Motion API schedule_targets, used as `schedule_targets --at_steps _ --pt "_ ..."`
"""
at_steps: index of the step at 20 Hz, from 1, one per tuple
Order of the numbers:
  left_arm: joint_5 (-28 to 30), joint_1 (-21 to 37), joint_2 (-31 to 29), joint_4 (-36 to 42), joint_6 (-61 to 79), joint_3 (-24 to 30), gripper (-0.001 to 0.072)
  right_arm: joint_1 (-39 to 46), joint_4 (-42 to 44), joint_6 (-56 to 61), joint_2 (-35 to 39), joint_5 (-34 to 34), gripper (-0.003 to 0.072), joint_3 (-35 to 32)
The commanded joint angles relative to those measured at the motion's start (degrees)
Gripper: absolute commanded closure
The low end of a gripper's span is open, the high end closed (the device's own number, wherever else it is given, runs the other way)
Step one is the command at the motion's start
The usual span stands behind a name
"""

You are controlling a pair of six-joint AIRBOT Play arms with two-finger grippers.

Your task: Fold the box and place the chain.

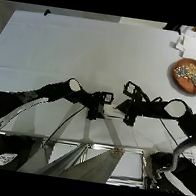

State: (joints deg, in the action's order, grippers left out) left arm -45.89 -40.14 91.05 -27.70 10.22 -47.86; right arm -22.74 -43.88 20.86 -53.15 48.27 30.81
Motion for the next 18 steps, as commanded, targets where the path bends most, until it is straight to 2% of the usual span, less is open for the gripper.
schedule_targets --at_steps 1,10,18 --pt "0.02 0.04 -0.04 -0.02 0.02 -0.02 0.0640 0.00 0.13 0.07 -0.07 -0.22 0.0678 -1.31" --pt "0.02 0.04 -0.04 -0.02 0.02 -0.02 0.0640 0.00 0.13 -0.22 -0.07 2.29 0.0678 -4.79" --pt "0.02 0.04 -0.04 -0.02 0.02 -0.02 0.0640 -0.04 -0.63 -0.37 -1.18 -0.42 0.0678 -8.24"
